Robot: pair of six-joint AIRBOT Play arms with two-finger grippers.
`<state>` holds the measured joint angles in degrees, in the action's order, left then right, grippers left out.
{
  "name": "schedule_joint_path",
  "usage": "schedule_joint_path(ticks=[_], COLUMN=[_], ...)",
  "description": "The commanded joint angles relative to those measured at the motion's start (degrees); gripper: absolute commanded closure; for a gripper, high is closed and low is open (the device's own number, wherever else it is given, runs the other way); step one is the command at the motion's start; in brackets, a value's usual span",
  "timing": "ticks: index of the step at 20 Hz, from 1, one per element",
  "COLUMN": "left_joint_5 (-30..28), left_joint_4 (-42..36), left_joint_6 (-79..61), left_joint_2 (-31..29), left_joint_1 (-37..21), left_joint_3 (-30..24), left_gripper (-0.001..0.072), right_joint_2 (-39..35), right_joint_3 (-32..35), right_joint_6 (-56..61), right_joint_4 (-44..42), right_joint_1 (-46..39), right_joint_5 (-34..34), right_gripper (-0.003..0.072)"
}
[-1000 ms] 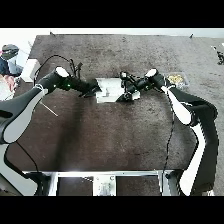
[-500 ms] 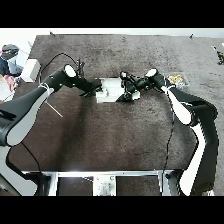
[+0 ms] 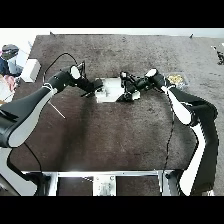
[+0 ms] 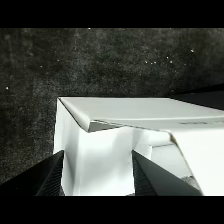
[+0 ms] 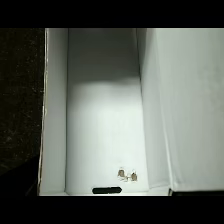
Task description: Fold the box and place the chain.
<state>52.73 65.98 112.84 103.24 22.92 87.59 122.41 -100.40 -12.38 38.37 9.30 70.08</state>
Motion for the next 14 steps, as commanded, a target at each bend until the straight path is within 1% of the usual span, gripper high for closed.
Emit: schedule_joint_path(ticks=[1,3,6,12,14], left_joint_5=[0.07,1.73,6.56,11.02,13.16], left_joint_4=[3.56,4.74,6.25,14.58,17.31], left_joint_6=[3.89,5.7,5.7,11.47,12.37], left_joint_2=[0.11,0.7,3.08,5.33,6.86], left_joint_1=[0.94,1.33,2.05,4.46,5.44], left_joint_3=[0.28,1.6,6.14,10.82,13.29], left_gripper=[0.0253,0.0253,0.0253,0.0253,0.0255], right_joint_2=[0.04,0.04,0.04,0.04,0.04], right_joint_3=[0.0,0.0,0.0,0.0,0.0], right_joint_6=[0.0,0.0,0.0,0.0,0.0], right_joint_4=[0.0,0.0,0.0,-0.02,0.0], right_joint_1=[0.04,0.02,0.04,0.04,0.04], right_joint_5=[0.0,0.02,0.02,0.0,0.0], right_gripper=[0.0273,0.0273,0.0273,0.0273,0.0273])
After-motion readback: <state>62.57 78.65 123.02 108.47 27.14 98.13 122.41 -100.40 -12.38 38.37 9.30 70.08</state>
